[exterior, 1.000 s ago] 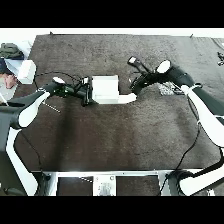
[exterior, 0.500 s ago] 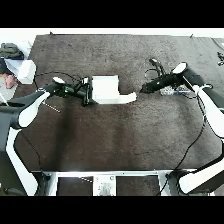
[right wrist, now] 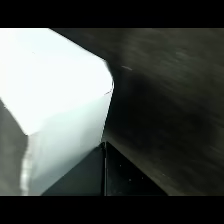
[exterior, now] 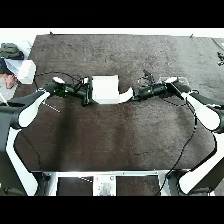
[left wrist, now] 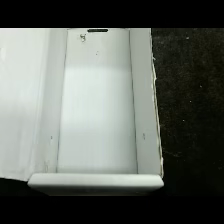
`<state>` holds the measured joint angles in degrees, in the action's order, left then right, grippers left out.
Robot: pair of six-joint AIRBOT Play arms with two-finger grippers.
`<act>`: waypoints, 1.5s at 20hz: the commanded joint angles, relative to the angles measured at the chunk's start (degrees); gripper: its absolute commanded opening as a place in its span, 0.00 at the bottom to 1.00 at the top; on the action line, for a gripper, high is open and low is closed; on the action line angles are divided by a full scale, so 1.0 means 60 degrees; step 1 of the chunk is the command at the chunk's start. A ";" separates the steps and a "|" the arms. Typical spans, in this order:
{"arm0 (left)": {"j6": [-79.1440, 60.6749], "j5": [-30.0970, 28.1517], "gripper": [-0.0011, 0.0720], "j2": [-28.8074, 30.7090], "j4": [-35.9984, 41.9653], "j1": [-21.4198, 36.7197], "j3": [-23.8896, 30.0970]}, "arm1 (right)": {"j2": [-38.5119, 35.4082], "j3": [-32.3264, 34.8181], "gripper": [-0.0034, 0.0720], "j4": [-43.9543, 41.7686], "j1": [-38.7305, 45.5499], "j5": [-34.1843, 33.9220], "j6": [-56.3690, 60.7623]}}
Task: Fold the box and place the chain.
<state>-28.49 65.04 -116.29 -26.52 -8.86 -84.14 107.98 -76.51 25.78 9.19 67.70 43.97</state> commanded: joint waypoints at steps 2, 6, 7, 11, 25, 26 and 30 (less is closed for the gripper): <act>-0.0004 0.0004 0.50 -0.0004 -0.0004 -0.0004 -0.0004 | -0.0266 0.0102 0.54 -0.1122 -0.0521 -0.0280 -0.0022; -0.0004 0.0007 0.50 -0.0004 -0.0004 -0.0004 -0.0004 | -0.0259 -0.0270 0.63 -0.0973 -0.0612 -0.0233 0.0310; -0.0004 0.0007 0.50 -0.0004 -0.0004 -0.0004 -0.0004 | -0.0259 -0.0375 0.63 -0.0863 -0.0623 -0.0178 0.0415; -0.0004 0.0004 0.50 -0.0004 -0.0004 -0.0004 0.0000 | -0.0255 -0.0725 0.63 0.0412 -0.1035 -0.0437 0.1341; -0.0004 0.0011 0.50 -0.0004 -0.0004 -0.0004 -0.0004 | -0.0233 -0.2062 0.63 0.4164 -0.2554 -0.1858 0.3956; -0.0004 0.0007 0.50 -0.0004 -0.0004 -0.0004 -0.0004 | -0.0229 -0.2120 0.63 0.4477 -0.2634 -0.1996 0.4160; -0.0004 0.0004 0.50 -0.0004 -0.0004 -0.0004 -0.0004 | 0.0000 -0.2433 0.63 0.5380 -0.2947 -0.2131 0.4914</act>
